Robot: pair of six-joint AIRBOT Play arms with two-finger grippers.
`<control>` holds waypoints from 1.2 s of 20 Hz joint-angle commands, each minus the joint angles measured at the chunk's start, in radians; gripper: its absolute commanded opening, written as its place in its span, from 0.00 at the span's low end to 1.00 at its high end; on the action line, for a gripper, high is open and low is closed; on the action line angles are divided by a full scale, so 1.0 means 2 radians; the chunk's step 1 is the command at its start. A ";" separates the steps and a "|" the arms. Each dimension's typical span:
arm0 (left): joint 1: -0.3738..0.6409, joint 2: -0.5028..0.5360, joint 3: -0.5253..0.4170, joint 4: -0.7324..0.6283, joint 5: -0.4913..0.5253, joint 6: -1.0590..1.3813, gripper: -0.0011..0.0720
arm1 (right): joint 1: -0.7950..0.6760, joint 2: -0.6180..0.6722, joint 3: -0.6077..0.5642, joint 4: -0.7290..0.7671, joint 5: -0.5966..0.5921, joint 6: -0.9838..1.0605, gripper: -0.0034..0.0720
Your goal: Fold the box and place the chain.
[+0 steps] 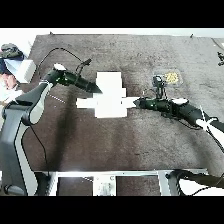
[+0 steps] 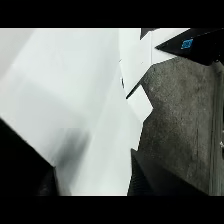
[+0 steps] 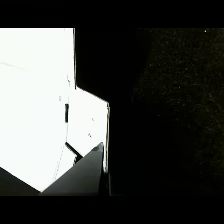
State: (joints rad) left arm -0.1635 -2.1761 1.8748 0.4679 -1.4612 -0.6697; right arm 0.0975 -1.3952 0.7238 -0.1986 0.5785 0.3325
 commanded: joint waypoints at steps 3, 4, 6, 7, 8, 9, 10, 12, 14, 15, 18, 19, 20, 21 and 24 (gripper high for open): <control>-0.005 0.000 0.001 0.016 0.001 0.008 0.49 | 0.000 0.000 0.000 0.000 0.000 0.000 0.07; -0.005 0.000 0.001 0.019 0.002 0.008 0.27 | 0.000 0.000 0.000 0.000 0.000 0.000 0.07; -0.005 0.000 0.001 0.019 0.003 0.008 0.08 | 0.000 0.000 0.000 0.000 0.000 0.000 0.07; -0.005 0.000 0.001 0.019 0.003 0.009 0.07 | 0.000 0.000 0.000 0.000 0.000 0.000 0.07; -0.005 0.000 0.001 0.019 0.003 0.011 0.07 | 0.000 0.000 0.000 0.000 0.000 0.000 0.07; -0.005 0.000 0.001 0.019 0.003 0.017 0.03 | 0.000 0.000 0.000 0.000 0.000 0.000 0.20; -0.005 0.000 0.001 0.018 0.003 0.024 0.03 | 0.000 0.000 0.000 0.000 0.000 0.000 0.52; -0.005 0.000 0.001 0.018 0.002 0.045 0.03 | -0.006 0.004 0.000 0.000 0.001 -0.013 0.57; -0.005 0.000 0.001 0.017 0.000 0.077 0.03 | -0.025 0.020 0.001 -0.002 0.001 -0.013 0.58; -0.005 0.001 0.001 0.015 -0.005 0.105 0.03 | -0.039 0.033 0.001 -0.001 0.001 -0.013 0.58; -0.005 0.001 0.001 0.012 -0.010 0.199 0.03 | -0.075 0.072 0.001 0.002 0.018 -0.010 0.57; -0.005 0.001 0.001 0.012 -0.008 0.236 0.03 | -0.082 0.079 0.001 0.002 0.024 -0.006 0.57; -0.005 0.001 0.001 0.012 -0.007 0.279 0.03 | -0.088 0.081 0.001 -0.003 0.031 0.003 0.57; -0.005 0.001 0.001 0.012 -0.013 0.311 0.03 | -0.092 0.081 0.001 -0.011 0.039 0.010 0.58; -0.005 0.003 0.000 0.012 -0.025 0.371 0.02 | -0.092 0.081 0.001 -0.038 0.046 0.025 0.58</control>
